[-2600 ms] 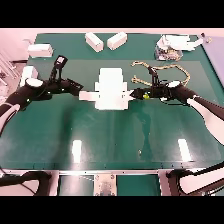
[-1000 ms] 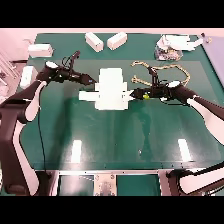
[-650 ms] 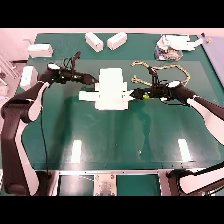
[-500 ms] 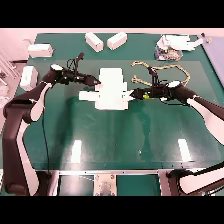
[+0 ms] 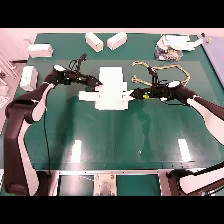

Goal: Fold the box and place the chain.

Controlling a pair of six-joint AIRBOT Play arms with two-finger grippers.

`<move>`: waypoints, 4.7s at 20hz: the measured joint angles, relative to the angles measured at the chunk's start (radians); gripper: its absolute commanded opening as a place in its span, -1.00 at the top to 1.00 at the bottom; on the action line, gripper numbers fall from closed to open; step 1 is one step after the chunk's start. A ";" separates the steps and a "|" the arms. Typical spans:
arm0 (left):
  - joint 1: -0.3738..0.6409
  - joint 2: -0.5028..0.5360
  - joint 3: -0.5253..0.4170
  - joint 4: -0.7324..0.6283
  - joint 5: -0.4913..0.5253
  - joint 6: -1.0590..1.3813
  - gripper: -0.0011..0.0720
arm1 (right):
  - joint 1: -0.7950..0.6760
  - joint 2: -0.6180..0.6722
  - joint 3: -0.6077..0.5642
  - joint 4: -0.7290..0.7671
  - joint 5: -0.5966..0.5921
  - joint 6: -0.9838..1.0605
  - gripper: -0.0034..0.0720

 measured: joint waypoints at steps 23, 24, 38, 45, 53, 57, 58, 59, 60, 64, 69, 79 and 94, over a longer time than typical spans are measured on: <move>-0.008 -0.025 0.000 -0.027 -0.045 0.110 0.92 | 0.000 0.000 0.000 -0.002 -0.003 -0.003 0.89; -0.008 -0.026 0.000 -0.027 -0.047 0.138 0.92 | 0.000 0.000 0.000 -0.002 -0.003 -0.003 0.88; 0.029 -0.030 -0.031 -0.104 -0.228 0.648 0.93 | 0.000 -0.003 -0.002 -0.001 0.001 -0.003 0.03; 0.027 -0.030 -0.042 -0.101 -0.211 0.724 0.93 | -0.045 -0.003 -0.001 0.001 -0.004 -0.002 -0.45; 0.016 -0.026 -0.043 -0.051 -0.198 0.747 0.93 | -0.121 -0.003 0.015 0.121 -0.020 -0.090 -0.45; 0.006 -0.014 -0.045 -0.038 -0.192 0.760 0.93 | -0.130 -0.003 0.016 0.141 -0.020 -0.108 -0.45; 0.005 -0.007 -0.049 -0.037 -0.189 0.766 0.93 | -0.132 -0.003 0.016 0.143 -0.020 -0.110 -0.45; 0.004 0.003 -0.060 -0.035 -0.187 0.775 0.93 | -0.133 -0.003 0.016 0.144 -0.020 -0.112 -0.45; 0.003 0.018 -0.077 -0.035 -0.179 0.787 0.93 | -0.133 -0.003 0.016 0.145 -0.020 -0.113 -0.45; 0.002 0.083 -0.194 -0.056 -0.099 0.863 0.93 | -0.133 -0.003 0.016 0.146 -0.020 -0.116 -0.45; 0.002 0.113 -0.299 -0.121 -0.045 0.977 0.93 | -0.134 -0.003 0.016 0.146 -0.020 -0.117 -0.45; 0.002 0.119 -0.331 -0.121 -0.017 1.036 0.92 | -0.134 -0.003 0.016 0.146 -0.020 -0.118 -0.45; 0.002 0.121 -0.331 -0.103 0.021 1.041 0.92 | -0.088 0.318 -0.156 0.167 -0.027 -0.367 -0.55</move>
